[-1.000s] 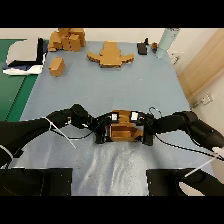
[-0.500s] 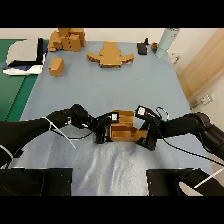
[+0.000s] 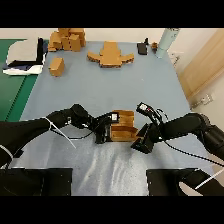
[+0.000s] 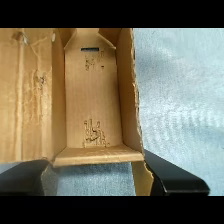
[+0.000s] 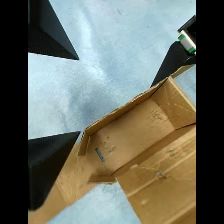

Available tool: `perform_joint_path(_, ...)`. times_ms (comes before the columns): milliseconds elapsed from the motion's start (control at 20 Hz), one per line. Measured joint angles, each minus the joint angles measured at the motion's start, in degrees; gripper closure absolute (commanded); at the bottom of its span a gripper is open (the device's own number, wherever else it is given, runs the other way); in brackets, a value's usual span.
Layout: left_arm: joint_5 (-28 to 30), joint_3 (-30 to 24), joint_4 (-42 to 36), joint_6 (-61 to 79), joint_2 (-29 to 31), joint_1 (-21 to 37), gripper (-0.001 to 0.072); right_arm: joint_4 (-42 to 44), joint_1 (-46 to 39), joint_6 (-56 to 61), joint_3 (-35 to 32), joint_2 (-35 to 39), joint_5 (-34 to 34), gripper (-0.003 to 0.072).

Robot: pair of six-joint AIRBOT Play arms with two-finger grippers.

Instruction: Fold the box.

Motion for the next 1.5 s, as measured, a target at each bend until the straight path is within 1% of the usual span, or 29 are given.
perform_joint_path(100, 0.0, 0.0, 0.0, 0.0, 0.0, 0.0, 0.0104, 0.4, 0.0, 0.5, 0.0, 0.0, -0.2, -0.0019)
perform_joint_path(150, -0.1, 0.0, 0.0, 0.0, 0.0, 0.0, 0.0009, 0.4, 0.0, 0.7, 0.0, 0.0, -0.3, -0.002)
perform_joint_path(200, -0.1, 0.0, 0.0, 0.0, 0.0, 0.0, 0.0003, 0.6, 0.0, 0.8, 0.0, 0.0, -0.3, -0.002)
perform_joint_path(650, -0.4, 0.1, 0.0, 0.2, 0.0, 0.0, 0.0004, 0.7, 0.0, 1.1, 0.0, 0.0, -0.4, -0.002)
perform_joint_path(850, -1.6, 1.1, 0.0, 0.1, 0.0, -0.3, 0.0005, 0.7, 0.0, 1.1, 0.0, 0.0, -0.4, -0.002)
perform_joint_path(1150, -1.6, 1.7, 1.3, 0.0, 0.0, -1.2, 0.0008, 0.6, 0.0, 1.1, 0.0, 0.0, -0.4, -0.002)
perform_joint_path(1250, -1.6, 1.8, 1.4, 0.0, 0.0, -1.4, 0.0243, 0.6, 0.0, 1.1, 0.0, 0.0, -0.4, -0.002)
perform_joint_path(1300, -1.5, 1.8, 1.5, 0.0, 0.0, -1.4, 0.0253, 0.6, 0.0, 1.1, 0.0, 0.0, -0.4, -0.002)
perform_joint_path(1500, -1.5, 1.8, 1.7, -0.7, 0.0, -1.4, 0.0252, 0.6, 0.0, 1.1, 0.0, 0.0, -0.4, -0.002)
